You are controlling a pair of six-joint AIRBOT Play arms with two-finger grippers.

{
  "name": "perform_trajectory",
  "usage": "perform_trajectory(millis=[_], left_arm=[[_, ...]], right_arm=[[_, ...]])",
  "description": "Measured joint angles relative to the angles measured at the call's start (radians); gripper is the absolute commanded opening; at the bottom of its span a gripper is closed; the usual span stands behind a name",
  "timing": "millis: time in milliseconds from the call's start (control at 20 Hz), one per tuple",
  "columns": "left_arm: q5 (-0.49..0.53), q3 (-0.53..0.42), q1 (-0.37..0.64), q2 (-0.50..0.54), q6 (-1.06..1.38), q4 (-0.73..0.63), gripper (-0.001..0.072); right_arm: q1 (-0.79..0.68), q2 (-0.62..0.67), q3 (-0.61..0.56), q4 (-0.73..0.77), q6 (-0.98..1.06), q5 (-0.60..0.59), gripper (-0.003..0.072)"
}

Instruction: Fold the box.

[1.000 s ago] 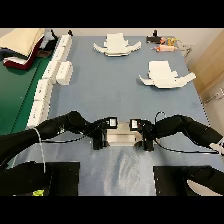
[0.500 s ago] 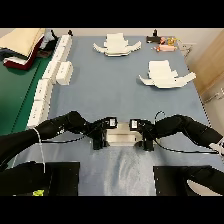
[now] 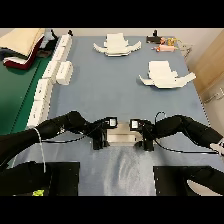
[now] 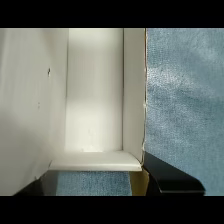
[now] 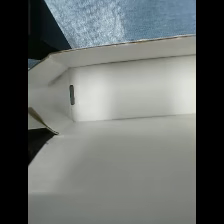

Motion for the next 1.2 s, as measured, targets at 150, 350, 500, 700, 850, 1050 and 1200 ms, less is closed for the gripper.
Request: perform_trajectory(millis=[150, 350, 500, 700, 850, 1050, 1200], left_arm=[[-0.001, 0.000, 0.000, 0.000, 0.000, 0.000, 0.0453], [-0.002, 0.000, 0.000, 0.000, 0.000, 0.000, 0.0453], [-0.002, 0.000, 0.000, 0.000, 0.000, 0.000, 0.0452], [-0.003, 0.000, 0.000, 0.000, 0.000, 0.001, 0.0453], [-0.003, 0.000, 0.000, 0.000, 0.000, 0.000, 0.0453], [-0.003, 0.000, 0.000, 0.000, 0.000, 0.000, 0.0453], [-0.003, 0.000, 0.000, 0.000, 0.000, 0.000, 0.0452]], right_arm=[[0.000, 0.000, 0.000, 0.000, 0.000, 0.000, 0.0464], [0.000, 0.000, 0.000, 0.000, 0.000, 0.000, 0.0463], [0.000, 0.000, 0.000, 0.000, 0.000, 0.001, 0.0463], [0.000, -0.001, 0.000, -0.005, 0.000, 0.006, 0.0716], [0.000, -0.001, 0.000, -0.012, -0.002, 0.005, 0.0716], [0.000, -0.001, 0.008, -0.031, 0.013, -0.017, 0.0716], [0.000, 0.003, 0.041, -0.101, 0.088, -0.063, 0.0716]])
